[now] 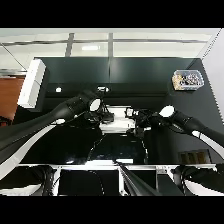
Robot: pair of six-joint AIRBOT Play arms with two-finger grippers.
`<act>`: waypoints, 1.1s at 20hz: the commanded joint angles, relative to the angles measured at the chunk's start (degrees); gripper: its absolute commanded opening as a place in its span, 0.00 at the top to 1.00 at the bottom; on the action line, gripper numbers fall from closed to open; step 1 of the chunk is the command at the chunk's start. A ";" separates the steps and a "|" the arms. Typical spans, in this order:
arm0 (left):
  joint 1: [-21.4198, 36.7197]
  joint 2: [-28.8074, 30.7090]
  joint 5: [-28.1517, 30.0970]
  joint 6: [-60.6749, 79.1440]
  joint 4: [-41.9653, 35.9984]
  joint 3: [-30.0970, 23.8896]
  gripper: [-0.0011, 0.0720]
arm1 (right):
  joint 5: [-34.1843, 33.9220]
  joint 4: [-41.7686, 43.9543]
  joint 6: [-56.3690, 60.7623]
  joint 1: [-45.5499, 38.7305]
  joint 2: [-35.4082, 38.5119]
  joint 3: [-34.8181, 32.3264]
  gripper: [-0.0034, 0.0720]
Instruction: Fold the box and place the chain.
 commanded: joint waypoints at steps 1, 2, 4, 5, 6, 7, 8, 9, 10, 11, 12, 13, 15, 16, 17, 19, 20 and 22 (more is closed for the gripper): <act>-0.44 -0.22 -0.22 -1.77 0.26 0.22 0.51 | 0.02 0.00 0.04 0.07 0.00 0.00 0.79; -0.44 -0.26 -0.35 -1.77 0.26 0.22 0.51 | 0.02 0.02 0.04 0.07 -0.02 0.00 0.79; -0.44 -0.61 -0.39 -1.77 0.20 0.22 0.51 | 0.04 0.00 0.02 0.07 0.00 0.00 0.79; -0.44 -0.92 -0.39 -1.75 0.20 0.22 0.51 | 0.04 0.00 0.04 0.07 0.00 0.00 0.79; -0.44 -1.20 -0.44 -1.73 0.20 0.22 0.51 | 0.04 0.00 0.02 0.07 -0.02 0.00 0.79; -0.44 -1.49 -0.48 -1.73 0.20 0.22 0.56 | 0.04 0.00 0.04 0.07 0.00 0.00 0.79; -0.46 -1.70 -0.48 -1.68 0.17 0.22 0.69 | 0.04 0.00 0.02 0.07 0.00 0.00 0.79; -0.59 -1.88 -0.57 -1.70 0.15 0.26 0.70 | 0.04 0.00 0.02 0.07 0.00 0.00 0.79; -0.81 -1.92 -0.63 -1.68 0.02 0.31 0.87 | 0.04 0.00 0.02 0.07 0.00 0.00 0.79; -1.01 -1.92 -0.61 -1.68 0.02 0.39 0.95 | 0.04 0.00 0.04 0.07 -0.02 0.00 0.79; -1.03 -1.92 -0.70 -1.68 0.02 0.55 0.95 | 0.04 0.00 0.02 0.07 0.00 0.00 0.79; -1.03 -1.92 -0.96 -1.68 0.02 0.68 0.95 | 0.04 0.00 0.04 0.07 0.00 0.00 0.79; -1.01 -1.92 -1.51 -1.68 0.04 0.85 0.94 | 0.04 0.00 0.04 0.07 0.00 0.00 0.79; -1.01 -1.92 -1.64 -1.68 0.02 1.07 0.81 | 0.04 0.02 0.04 0.07 0.00 0.00 0.79; -1.01 -1.92 -1.86 -1.70 0.07 1.36 0.59 | 0.04 0.00 0.04 0.07 0.00 0.00 0.79; -0.96 -1.92 -1.86 -1.70 0.20 1.77 0.45 | 0.04 0.00 0.02 0.07 0.00 0.00 0.79; -0.92 -1.95 -1.88 -1.70 0.20 1.79 0.45 | 0.04 0.00 0.02 0.07 0.00 0.00 0.79; -0.92 -2.08 -2.40 -1.73 0.22 1.79 0.50 | 0.04 0.00 0.04 0.07 -0.02 0.00 0.79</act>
